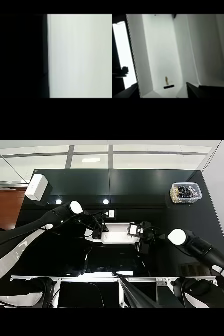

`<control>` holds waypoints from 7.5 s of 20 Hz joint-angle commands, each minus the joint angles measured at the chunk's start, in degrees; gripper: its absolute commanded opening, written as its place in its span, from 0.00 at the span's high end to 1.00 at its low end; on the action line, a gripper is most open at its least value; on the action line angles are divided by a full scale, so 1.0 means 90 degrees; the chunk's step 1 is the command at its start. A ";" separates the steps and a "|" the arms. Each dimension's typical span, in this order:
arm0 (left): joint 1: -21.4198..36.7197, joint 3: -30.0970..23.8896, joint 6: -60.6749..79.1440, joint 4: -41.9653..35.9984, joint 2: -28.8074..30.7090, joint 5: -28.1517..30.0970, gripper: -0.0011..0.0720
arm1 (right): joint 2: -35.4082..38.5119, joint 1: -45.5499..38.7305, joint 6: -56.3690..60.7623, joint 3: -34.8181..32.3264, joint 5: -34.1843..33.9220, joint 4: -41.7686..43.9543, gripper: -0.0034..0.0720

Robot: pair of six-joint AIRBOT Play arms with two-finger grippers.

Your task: Fold the box and place the chain.

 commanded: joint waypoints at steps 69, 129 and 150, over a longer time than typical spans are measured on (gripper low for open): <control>0.0000 -0.0002 -0.0005 -0.0070 -0.0002 -0.0087 0.95 | -0.1797 -0.0697 -0.2788 0.0231 0.0449 0.1600 0.32; 0.1375 -0.2443 -0.0253 -0.0253 0.3364 0.0134 0.02 | -0.1797 -0.0695 -0.2834 0.0231 0.0537 0.1552 0.69; 0.0172 -0.1919 0.0289 -0.0933 0.1860 0.0772 0.67 | -0.1797 -0.0695 -0.2834 0.0231 0.0517 0.1557 0.69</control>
